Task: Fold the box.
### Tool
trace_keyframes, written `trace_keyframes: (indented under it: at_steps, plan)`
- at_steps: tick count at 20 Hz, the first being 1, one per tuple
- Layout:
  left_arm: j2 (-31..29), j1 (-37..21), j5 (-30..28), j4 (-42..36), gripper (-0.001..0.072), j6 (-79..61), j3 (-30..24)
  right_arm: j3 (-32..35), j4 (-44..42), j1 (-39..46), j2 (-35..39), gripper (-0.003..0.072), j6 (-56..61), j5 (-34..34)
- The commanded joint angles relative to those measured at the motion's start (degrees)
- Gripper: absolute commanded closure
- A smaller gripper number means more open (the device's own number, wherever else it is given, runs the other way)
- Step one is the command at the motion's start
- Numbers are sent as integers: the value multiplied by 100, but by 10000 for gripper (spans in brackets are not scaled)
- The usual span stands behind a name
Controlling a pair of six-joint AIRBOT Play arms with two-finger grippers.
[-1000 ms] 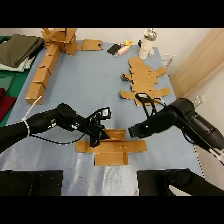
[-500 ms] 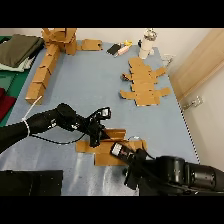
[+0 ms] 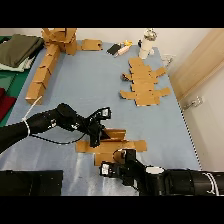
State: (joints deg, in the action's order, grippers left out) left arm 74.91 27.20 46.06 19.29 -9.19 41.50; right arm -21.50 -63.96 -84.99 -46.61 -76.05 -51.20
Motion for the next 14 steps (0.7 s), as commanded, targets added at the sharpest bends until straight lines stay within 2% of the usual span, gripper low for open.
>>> trace_keyframes:
  at_steps: [1, 6, 10, 14]
  plan:
    - [4, -4, 0, 0, 698, 0, -2, 13, 330, -31, -247, 186, 35, 125]
    - [4, -4, 0, 0, 698, 0, -2, 13, 542, -28, -271, 187, 83, 122]
    - [4, -4, 2, 0, 698, 0, -2, 0, 1091, -28, -271, 187, 616, 87]
    - [4, -4, 0, 2, 698, 0, -2, -221, 1165, -28, -260, 186, 1123, -262]
